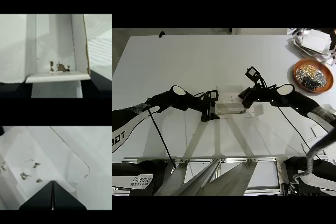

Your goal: Fold the box and place the chain.

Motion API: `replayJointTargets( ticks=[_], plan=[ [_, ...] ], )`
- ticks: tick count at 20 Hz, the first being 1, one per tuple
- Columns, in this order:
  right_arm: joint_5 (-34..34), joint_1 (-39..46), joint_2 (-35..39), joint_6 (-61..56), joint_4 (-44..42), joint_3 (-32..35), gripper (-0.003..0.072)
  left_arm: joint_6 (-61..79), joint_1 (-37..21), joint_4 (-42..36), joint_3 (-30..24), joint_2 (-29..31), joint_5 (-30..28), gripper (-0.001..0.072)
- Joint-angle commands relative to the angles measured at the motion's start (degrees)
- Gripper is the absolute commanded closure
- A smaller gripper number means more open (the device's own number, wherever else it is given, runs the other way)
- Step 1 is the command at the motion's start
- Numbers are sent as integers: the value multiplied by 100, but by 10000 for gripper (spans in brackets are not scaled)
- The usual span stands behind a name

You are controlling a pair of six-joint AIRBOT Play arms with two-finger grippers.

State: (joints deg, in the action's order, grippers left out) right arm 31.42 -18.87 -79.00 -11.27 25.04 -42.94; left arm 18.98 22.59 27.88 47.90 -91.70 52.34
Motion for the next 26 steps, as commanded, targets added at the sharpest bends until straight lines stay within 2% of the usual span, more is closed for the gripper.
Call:
replayJointTargets(
  ticks=[1, 5, 8, 11, 14, 15, 16, 17, 18, 20, 21, 22, 26],
  plan=[
    [-256, -28, -243, -614, 420, -4, 673, 7, 2, 2, -4, 0, 0, 528],
    [219, -26, 31, -734, 721, -28, 672, 7, 2, 2, -4, 0, -2, 528],
    [332, 13, 778, -791, 1408, -33, 672, 7, 2, 2, -4, 0, 0, 528],
    [1432, 413, 1405, -1281, 2697, -33, 673, 4, 2, 2, -4, 0, -2, 528],
    [2347, 723, 1464, -669, 3829, -26, 662, 7, 2, 2, -4, 0, 0, 528],
    [2509, 732, 1429, -208, 3978, -20, 510, 4, 2, 2, -4, 0, 0, 528],
    [2522, 732, 1379, 337, 3904, 0, 303, 7, 2, 2, -4, 0, 0, 528],
    [2511, 710, 1320, 815, 3729, 0, 285, 4, 2, 2, -4, 0, 2, 528],
    [2503, 662, 1250, 1231, 3521, 0, 289, 4, 2, 2, -4, 0, -2, 528],
    [2494, 446, 1056, 1950, 3191, 0, 439, 7, 2, 2, -4, 0, 0, 528],
    [2461, 319, 968, 2149, 3193, 0, 490, 7, 2, 2, -4, 0, -2, 528],
    [2382, 214, 885, 2232, 3191, 0, 510, 4, 2, 0, -4, 0, 0, 528],
    [2015, 46, 568, 2227, 3154, 0, 510, 4, 2, 2, -4, 0, -2, 528]
  ],
)
